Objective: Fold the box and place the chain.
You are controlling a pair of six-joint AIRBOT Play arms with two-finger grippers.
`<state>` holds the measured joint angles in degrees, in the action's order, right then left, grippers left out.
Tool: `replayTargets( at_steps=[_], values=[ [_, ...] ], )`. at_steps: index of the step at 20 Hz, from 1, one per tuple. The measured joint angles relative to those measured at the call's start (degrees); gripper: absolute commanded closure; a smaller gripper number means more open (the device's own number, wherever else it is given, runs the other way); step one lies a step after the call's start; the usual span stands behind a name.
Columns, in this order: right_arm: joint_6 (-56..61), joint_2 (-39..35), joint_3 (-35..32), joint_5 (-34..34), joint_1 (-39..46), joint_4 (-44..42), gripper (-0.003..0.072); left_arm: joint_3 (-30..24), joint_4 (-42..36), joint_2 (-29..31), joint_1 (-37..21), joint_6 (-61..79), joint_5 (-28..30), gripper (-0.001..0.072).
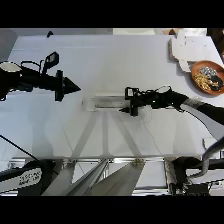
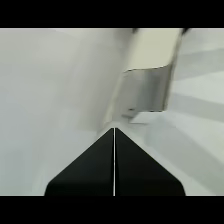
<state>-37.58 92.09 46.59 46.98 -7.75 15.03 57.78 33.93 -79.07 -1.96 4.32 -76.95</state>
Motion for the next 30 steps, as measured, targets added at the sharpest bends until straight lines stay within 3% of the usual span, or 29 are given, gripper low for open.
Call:
replayTargets(
  at_steps=[4,8,10,15,18,23,30],
  values=[
    [0.00,0.00,0.00,0.00,0.00,0.02,0.0211,0.00,3.52,0.33,6.73,-2.82,-3.26,0.0701],
    [0.00,0.00,0.00,0.02,0.00,0.00,0.0211,-0.02,7.13,-0.81,12.76,-4.22,-2.84,0.0704],
    [0.00,0.00,0.00,0.02,0.00,0.00,0.0211,-0.02,5.33,-1.51,14.12,-4.57,0.09,0.0704],
    [0.00,0.00,0.00,0.02,0.00,0.00,0.0211,-0.02,-0.85,-3.30,15.26,-9.07,17.64,0.0702],
    [0.00,0.00,0.00,0.02,0.00,0.00,0.0211,-0.02,-2.34,-5.53,15.45,-10.84,24.74,0.0702],
    [0.00,0.00,0.00,0.04,0.02,-0.04,0.0211,-0.02,-3.19,-9.33,15.52,-11.91,29.59,0.0702],
    [0.00,0.00,0.02,0.00,0.02,-0.04,0.0211,-0.02,-3.08,-10.62,14.58,-12.26,30.40,0.0702]
  ],
)
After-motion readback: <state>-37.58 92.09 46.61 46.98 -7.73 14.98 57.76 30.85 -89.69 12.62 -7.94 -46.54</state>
